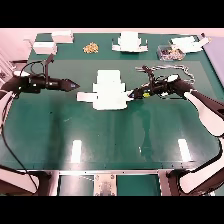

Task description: Fold the box and place the chain.

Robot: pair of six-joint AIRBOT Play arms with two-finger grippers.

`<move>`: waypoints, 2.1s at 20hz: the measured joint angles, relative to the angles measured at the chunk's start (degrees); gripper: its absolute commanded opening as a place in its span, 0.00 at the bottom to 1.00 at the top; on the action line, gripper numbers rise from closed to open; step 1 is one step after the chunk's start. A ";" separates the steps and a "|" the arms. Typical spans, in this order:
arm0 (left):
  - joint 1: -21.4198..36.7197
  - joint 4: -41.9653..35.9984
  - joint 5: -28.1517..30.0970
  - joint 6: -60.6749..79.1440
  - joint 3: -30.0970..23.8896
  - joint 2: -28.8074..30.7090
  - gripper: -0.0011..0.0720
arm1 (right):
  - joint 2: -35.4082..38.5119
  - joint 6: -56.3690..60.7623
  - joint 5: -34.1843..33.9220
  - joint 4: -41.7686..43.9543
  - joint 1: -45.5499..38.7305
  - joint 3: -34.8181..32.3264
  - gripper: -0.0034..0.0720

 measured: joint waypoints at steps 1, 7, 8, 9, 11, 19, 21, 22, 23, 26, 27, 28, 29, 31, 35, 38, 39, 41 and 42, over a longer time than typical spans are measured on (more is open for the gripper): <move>-0.42 1.68 -0.72 -1.22 2.64 -1.81 0.70 | 0.00 0.00 0.04 0.00 0.02 0.00 0.05; -3.85 11.74 -3.65 -9.44 20.50 -12.37 0.70 | 0.00 0.02 0.09 0.00 0.02 0.00 0.05; -4.46 12.61 -4.04 -10.36 23.10 -14.12 0.70 | 0.00 0.00 0.09 0.00 0.02 0.00 0.05; -5.14 13.16 -4.81 -11.15 25.83 -15.91 0.70 | 0.00 0.02 0.11 0.00 0.02 0.00 0.05; -6.45 13.88 -6.19 -12.61 30.40 -19.28 0.70 | 0.00 0.02 0.11 0.00 0.02 0.00 0.05; -9.66 12.55 -8.04 -12.28 38.23 -27.08 0.70 | 0.00 0.02 0.11 0.00 0.02 0.00 0.05; -9.84 10.25 -8.13 -10.67 38.64 -27.80 0.70 | 0.00 0.02 0.11 0.00 0.02 0.00 0.05; -9.92 9.49 -8.17 -10.10 38.73 -28.17 0.70 | 0.00 0.00 0.11 0.00 0.02 0.00 0.05; -10.03 9.22 -8.11 -9.62 38.80 -28.61 0.70 | 0.00 0.02 0.11 0.00 0.02 0.00 0.05; -10.03 7.76 -7.45 -8.76 38.97 -29.09 0.70 | 0.00 0.00 0.11 0.00 0.02 0.00 0.05; -10.03 7.82 -7.21 -8.63 38.95 -29.44 0.70 | 0.00 0.00 0.11 0.00 0.02 0.00 0.05; -10.05 7.61 -6.93 -8.55 38.95 -29.53 0.70 | 0.00 0.00 0.11 0.00 0.02 0.00 0.05; -10.12 6.93 -6.84 -8.41 39.01 -29.57 0.70 | 0.00 0.00 0.11 0.00 0.02 0.00 0.05; -10.49 6.97 -6.47 -8.11 38.97 -30.12 0.70 | 0.00 -0.02 0.11 0.00 0.02 0.00 0.05; -11.85 6.54 -5.62 -7.23 38.97 -30.51 0.70 | 0.00 -0.02 0.11 0.00 0.02 0.00 0.05; -12.50 6.12 -4.48 -6.45 38.99 -30.60 0.70 | 0.00 -0.02 0.11 0.02 0.02 -0.02 0.05; -12.63 5.97 -4.09 -6.25 38.99 -30.60 0.70 | 0.00 -0.02 0.13 0.02 0.02 -0.02 0.05; -12.74 5.18 -3.48 -5.84 38.99 -30.62 0.69 | 0.00 -0.02 0.13 0.00 0.02 -0.02 0.05; -12.79 4.74 -3.32 -5.62 38.99 -30.75 0.68 | 0.00 -0.02 0.13 0.02 0.02 -0.02 0.05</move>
